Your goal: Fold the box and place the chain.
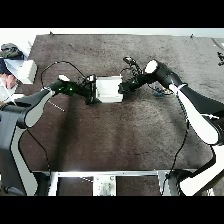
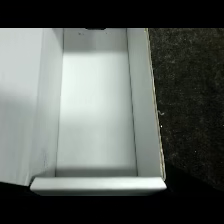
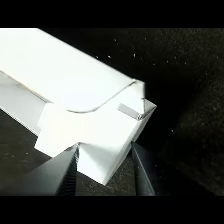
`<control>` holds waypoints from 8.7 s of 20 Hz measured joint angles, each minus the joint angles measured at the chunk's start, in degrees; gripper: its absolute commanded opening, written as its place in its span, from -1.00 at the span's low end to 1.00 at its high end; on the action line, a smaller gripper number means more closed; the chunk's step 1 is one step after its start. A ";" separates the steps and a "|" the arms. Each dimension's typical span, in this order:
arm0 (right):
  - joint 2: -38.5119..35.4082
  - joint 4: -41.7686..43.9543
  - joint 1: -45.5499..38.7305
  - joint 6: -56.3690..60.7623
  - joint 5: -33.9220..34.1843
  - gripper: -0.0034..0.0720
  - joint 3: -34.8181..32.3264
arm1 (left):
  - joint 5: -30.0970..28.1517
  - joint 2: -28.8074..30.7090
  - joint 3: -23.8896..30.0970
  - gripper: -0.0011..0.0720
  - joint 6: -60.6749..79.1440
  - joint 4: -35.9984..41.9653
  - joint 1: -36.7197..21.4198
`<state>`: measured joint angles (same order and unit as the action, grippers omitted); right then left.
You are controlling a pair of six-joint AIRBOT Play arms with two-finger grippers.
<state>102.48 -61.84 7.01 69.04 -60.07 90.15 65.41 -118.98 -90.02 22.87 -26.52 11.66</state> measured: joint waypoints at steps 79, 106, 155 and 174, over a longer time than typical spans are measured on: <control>9.05 -31.43 11.23 36.13 -11.41 0.62 16.11 | 0.02 0.00 0.00 -0.01 -0.04 -0.02 -0.02; -6.58 -22.99 -19.98 12.17 5.29 -0.20 -7.85 | 0.00 0.00 0.00 -0.01 0.00 0.00 -0.02; -27.52 -15.50 15.30 8.50 33.16 -0.93 -0.98 | 0.00 0.00 0.00 -0.01 -0.09 0.00 -0.02; -18.93 -10.29 2.25 11.91 20.46 -0.11 -15.96 | 0.00 0.00 0.00 -0.01 -0.09 0.00 -0.02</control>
<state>83.55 -72.14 9.26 80.95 -39.62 74.19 65.41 -118.98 -90.02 22.79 -26.52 11.64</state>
